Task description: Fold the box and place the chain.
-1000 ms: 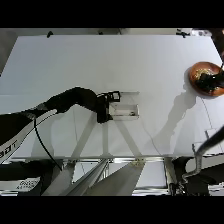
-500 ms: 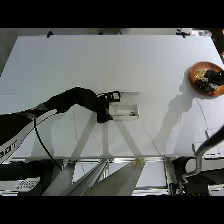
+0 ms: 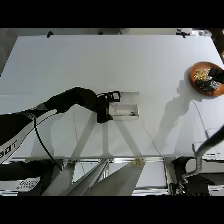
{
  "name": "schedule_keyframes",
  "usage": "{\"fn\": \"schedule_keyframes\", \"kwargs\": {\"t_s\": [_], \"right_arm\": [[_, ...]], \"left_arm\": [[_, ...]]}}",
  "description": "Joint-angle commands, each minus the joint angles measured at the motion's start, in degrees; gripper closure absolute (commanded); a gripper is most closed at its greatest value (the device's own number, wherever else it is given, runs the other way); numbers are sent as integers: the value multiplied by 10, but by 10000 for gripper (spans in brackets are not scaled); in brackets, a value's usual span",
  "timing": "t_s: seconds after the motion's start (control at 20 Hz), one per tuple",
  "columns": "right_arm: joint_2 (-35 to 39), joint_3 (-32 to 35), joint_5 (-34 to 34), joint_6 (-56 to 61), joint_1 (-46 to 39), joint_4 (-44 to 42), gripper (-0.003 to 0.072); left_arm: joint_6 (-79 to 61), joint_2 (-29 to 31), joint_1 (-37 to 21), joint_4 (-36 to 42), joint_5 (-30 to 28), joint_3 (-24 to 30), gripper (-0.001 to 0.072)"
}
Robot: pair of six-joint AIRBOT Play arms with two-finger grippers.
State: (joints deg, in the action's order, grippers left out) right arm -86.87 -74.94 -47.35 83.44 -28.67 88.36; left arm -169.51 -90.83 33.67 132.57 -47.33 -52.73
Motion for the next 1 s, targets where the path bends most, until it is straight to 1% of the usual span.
{"fn": "schedule_keyframes", "kwargs": {"t_s": [0.0,0.1,0.2,0.3,0.45,0.6,0.7,0.95], "right_arm": [[70,0,-41,-24,0,-2,674],[131,0,-58,-38,0,-8,674],[197,0,-73,-57,0,-36,674],[264,0,-89,-75,0,-82,674],[344,0,-116,-91,0,-144,674],[404,0,-172,-133,0,-214,673],[437,0,-209,-137,0,-248,671],[509,0,-264,-161,0,-384,672]], "left_arm": [[0,0,0,0,0,0,362],[0,0,0,0,0,0,362],[0,0,0,0,0,0,362],[0,0,0,0,0,0,362],[0,0,0,0,0,0,362],[0,0,0,0,0,0,362],[0,0,0,0,0,0,362],[0,0,0,0,0,0,362]]}}
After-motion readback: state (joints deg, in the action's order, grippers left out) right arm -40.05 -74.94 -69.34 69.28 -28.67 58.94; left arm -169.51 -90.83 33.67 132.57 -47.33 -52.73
